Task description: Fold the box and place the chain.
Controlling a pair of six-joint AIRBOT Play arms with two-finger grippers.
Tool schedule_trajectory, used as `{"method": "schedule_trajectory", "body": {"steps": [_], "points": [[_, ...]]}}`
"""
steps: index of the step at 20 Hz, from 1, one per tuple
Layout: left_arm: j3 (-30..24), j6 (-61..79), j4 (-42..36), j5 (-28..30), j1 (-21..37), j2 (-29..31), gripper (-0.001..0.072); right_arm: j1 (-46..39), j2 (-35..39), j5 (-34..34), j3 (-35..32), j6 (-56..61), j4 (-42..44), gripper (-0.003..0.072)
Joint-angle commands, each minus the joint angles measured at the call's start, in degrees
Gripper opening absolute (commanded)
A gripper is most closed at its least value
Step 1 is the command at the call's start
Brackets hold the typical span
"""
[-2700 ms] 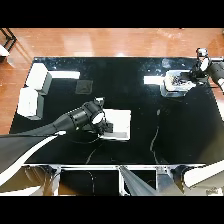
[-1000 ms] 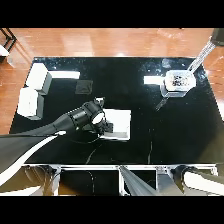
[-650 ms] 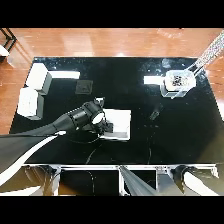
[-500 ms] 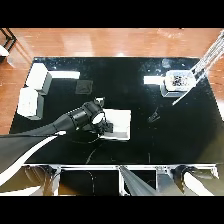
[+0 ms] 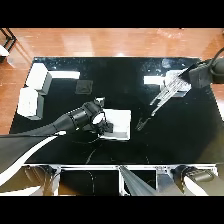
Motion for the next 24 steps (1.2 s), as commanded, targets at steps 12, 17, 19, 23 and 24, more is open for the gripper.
{"method": "schedule_trajectory", "body": {"steps": [12,17,19,23,24], "points": [[0.04,0.15,0.0,-0.31,0.0,0.0,0.0021,11.76,0.2,2.95,-0.57,-3.63,9.64,0.0018],[0.04,0.15,0.02,-0.22,0.0,0.0,0.0021,12.92,0.17,1.81,-0.57,-3.74,13.84,0.0018],[0.04,0.15,0.02,-0.22,0.0,0.0,0.0021,12.92,-0.2,0.57,-0.57,-4.28,16.06,0.0018],[0.04,0.15,0.02,-0.2,0.0,0.0,0.0021,12.94,-1.73,-2.05,-0.57,-6.03,22.36,0.0017],[0.04,0.15,0.02,-0.2,0.0,0.0,0.0021,12.92,-2.14,-2.75,-0.59,-6.54,24.06,0.0018]]}}
